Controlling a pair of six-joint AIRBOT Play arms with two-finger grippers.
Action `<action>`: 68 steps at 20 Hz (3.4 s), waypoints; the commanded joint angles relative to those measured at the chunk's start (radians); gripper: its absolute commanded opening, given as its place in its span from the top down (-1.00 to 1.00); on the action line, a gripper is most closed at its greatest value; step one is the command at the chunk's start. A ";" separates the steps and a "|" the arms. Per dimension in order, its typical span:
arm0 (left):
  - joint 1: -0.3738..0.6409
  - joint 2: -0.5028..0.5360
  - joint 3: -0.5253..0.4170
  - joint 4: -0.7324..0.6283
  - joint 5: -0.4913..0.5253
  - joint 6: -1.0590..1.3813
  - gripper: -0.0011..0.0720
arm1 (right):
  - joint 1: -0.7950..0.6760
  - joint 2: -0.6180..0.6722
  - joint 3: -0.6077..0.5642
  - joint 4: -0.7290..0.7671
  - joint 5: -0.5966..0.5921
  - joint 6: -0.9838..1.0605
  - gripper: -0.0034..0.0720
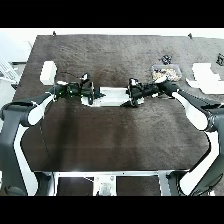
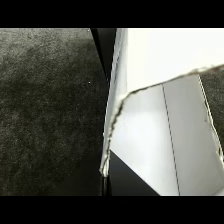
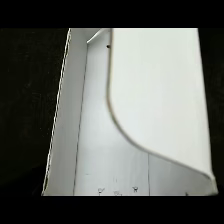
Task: Fold the box and place the chain.
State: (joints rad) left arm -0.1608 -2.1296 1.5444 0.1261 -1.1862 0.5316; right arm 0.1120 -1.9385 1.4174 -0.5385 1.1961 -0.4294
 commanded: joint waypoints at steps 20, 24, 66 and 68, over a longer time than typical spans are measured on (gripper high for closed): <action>0.000 0.000 0.000 0.000 0.000 0.000 0.91 | 0.016 -0.040 0.065 -0.058 0.028 0.026 -0.66; 0.000 0.000 0.000 0.000 0.000 0.000 0.91 | 0.016 -0.040 0.066 -0.066 0.028 0.030 -0.66; 0.000 0.000 0.000 0.000 0.000 0.000 0.91 | 0.015 -0.051 0.070 -0.083 0.027 0.029 -0.64; 0.000 0.000 0.000 0.000 -0.002 -0.002 0.91 | 0.015 -0.051 0.070 -0.083 0.027 0.029 -0.64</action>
State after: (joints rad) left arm -0.1619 -2.1296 1.5444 0.1257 -1.1862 0.5316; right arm 0.1265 -1.9888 1.4876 -0.6228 1.2224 -0.4007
